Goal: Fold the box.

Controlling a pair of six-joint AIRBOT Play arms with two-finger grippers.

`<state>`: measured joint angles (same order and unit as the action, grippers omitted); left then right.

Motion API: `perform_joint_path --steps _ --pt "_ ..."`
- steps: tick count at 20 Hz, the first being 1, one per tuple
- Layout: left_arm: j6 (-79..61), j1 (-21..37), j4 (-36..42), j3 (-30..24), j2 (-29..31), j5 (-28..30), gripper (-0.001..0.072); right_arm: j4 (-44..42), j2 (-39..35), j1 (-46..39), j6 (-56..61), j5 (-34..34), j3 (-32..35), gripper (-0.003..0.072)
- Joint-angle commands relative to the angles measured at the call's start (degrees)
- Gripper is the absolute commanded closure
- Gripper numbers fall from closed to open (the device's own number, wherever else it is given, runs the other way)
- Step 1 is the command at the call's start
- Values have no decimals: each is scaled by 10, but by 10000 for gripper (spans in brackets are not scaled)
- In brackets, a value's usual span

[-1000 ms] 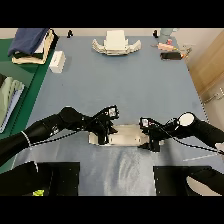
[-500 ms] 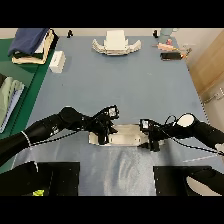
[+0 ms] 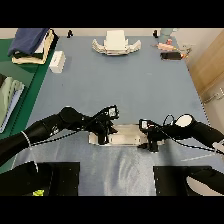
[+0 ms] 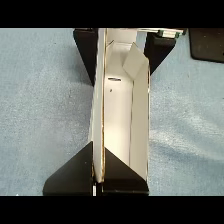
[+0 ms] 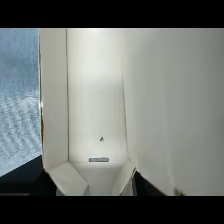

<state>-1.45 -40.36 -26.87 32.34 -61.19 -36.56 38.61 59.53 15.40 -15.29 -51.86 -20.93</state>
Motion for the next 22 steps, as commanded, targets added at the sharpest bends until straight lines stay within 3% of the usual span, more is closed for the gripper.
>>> perform_joint_path --steps 1,3,22 --pt "0 0 0 0 0 0 694 -15 2 1 -17 6 13 100" --pt "0 0 0 0 0 0 694 -15 2 1 -17 9 15 180" --pt "0 0 0 0 0 0 694 -15 2 1 -23 14 15 165"
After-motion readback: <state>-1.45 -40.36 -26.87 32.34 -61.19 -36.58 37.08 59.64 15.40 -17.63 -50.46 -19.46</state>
